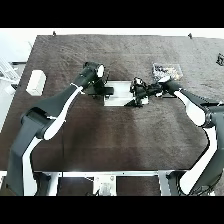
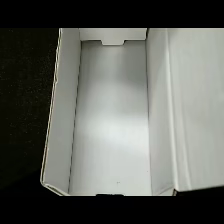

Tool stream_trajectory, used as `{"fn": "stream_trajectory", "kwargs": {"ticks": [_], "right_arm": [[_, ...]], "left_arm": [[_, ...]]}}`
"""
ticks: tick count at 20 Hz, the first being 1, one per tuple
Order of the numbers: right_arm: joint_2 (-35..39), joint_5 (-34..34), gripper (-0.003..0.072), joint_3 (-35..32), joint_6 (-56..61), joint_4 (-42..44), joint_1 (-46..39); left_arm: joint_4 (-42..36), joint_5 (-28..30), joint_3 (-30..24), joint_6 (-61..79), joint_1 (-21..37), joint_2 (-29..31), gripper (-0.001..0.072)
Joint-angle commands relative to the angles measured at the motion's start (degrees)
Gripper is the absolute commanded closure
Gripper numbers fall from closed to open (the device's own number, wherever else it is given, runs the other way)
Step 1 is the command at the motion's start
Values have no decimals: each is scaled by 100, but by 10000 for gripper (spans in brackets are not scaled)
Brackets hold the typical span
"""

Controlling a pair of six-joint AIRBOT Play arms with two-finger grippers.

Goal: Fold the box and place the chain.

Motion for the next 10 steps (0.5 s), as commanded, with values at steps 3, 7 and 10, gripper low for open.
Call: {"fn": "stream_trajectory", "kwargs": {"ticks": [3,7,10], "right_arm": [[0,-2,95,0,4,2,0],[0,-2,95,0,4,2,0],[0,-2,95,0,4,2,0]], "left_arm": [[57,-299,282,-4,0,-166,360],[66,-315,286,-2,-35,-184,362],[61,-341,286,52,-35,-184,540]]}}
